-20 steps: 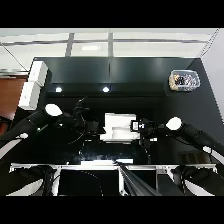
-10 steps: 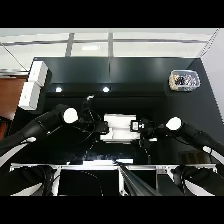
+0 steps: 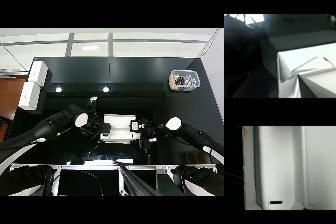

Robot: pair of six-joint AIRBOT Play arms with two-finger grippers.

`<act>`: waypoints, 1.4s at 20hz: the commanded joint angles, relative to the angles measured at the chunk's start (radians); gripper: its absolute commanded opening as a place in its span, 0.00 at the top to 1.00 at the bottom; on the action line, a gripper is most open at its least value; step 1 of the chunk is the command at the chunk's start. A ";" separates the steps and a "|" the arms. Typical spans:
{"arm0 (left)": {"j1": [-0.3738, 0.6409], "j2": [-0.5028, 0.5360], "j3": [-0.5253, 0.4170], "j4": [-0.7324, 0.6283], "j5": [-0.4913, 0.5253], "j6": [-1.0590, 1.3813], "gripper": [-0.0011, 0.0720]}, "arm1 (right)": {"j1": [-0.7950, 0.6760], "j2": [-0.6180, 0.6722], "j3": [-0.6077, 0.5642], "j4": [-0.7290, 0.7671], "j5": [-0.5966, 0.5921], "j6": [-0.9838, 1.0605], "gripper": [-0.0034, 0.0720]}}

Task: Fold the box and place the chain.

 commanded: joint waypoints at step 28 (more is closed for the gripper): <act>-0.043 -0.030 0.122 -0.028 -0.069 -0.020 0.36 | 0.000 0.000 0.000 0.000 -0.001 0.001 0.32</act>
